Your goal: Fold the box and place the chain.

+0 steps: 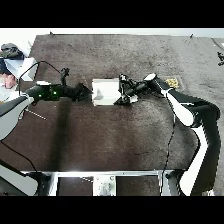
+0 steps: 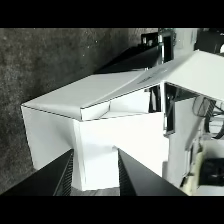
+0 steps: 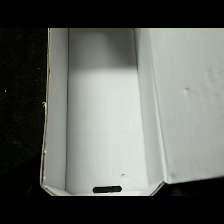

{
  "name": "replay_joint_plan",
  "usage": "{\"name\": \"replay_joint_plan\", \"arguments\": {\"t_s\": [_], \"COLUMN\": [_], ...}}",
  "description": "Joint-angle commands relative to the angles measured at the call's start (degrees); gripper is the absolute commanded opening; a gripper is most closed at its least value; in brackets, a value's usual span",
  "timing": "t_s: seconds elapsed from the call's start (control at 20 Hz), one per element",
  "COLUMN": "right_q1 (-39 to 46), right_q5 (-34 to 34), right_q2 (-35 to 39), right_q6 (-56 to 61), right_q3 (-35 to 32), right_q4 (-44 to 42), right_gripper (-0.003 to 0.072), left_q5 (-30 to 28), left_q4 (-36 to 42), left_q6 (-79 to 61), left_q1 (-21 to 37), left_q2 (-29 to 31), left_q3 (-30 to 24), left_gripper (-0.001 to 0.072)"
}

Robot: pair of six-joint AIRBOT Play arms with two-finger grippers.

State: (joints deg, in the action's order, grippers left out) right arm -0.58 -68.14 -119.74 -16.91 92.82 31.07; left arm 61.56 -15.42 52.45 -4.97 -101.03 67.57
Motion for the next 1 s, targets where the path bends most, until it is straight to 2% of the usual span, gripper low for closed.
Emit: {"name": "replay_joint_plan", "arguments": {"t_s": [0.0, 0.25, 0.45, 0.6, 0.95], "right_q1": [-0.04, -0.04, -0.04, -0.04, -0.04], "right_q5": [-0.02, -0.02, -0.02, -0.02, 0.0], "right_q2": [-0.02, -0.02, -0.02, -0.02, -0.02], "right_q6": [0.02, 0.02, 0.02, 0.02, 0.02], "right_q3": [-0.02, -0.02, -0.02, -0.02, -0.02], "right_q4": [0.0, 0.0, 0.0, 0.0, 0.0], "right_gripper": [0.0338, 0.0338, 0.0338, 0.0339, 0.0339], "left_q5": [0.04, -0.02, -0.63, -0.55, -6.01], "left_q4": [-9.6, -15.39, -28.0, -33.88, -39.91], "left_q6": [8.2, 14.05, 25.53, 30.77, 38.84], "left_q1": [-1.51, -4.0, -6.86, -8.7, -13.35], "left_q2": [0.13, 0.13, 0.13, 0.13, 0.13], "left_q3": [3.08, 7.67, 11.87, 14.82, 15.34], "left_gripper": [0.0311, 0.0311, 0.0311, 0.0311, 0.0311]}}
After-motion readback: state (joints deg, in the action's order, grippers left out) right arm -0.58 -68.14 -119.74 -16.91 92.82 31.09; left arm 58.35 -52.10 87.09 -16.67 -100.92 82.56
